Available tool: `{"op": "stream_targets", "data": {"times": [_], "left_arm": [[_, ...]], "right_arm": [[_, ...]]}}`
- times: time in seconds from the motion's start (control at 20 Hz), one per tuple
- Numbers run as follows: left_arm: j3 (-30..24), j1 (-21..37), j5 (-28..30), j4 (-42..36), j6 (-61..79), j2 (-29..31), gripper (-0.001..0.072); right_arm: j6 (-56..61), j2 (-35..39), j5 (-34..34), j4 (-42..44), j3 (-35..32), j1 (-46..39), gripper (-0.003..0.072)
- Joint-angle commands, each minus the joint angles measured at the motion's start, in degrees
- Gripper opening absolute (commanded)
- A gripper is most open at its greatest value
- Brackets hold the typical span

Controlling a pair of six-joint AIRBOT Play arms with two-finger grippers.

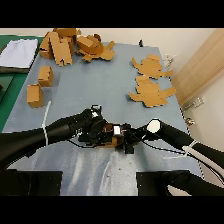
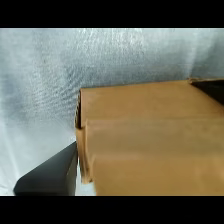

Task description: Fold the box.

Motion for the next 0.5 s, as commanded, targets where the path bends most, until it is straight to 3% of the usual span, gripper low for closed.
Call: {"op": "stream_targets", "data": {"times": [0.0, 0.25, 0.35, 0.4, 0.45], "left_arm": [[1.33, 0.42, 0.48, -0.07, 1.44, -2.1, 0.0309], [2.43, 0.42, 1.4, 0.11, 2.1, -4.9, 0.0292], [2.43, 0.42, 1.18, 0.07, 2.1, -5.53, 0.0057], [2.43, 0.42, 1.36, 0.11, 2.14, -5.53, 0.001], [2.51, 0.42, 1.33, 0.09, 2.14, -5.53, 0.0009]], "right_arm": [[0.0, 0.04, 0.0, 0.02, 0.0, 0.0, 0.0459], [0.0, 0.04, 0.0, 0.0, 0.0, 0.0, 0.0459], [0.0, 0.04, 0.0, 0.0, 0.0, 0.0, 0.0459], [0.0, 0.04, 0.0, 0.0, 0.0, 0.0, 0.0459], [0.0, 0.04, 0.0, 0.0, 0.0, 0.0, 0.0459]]}}
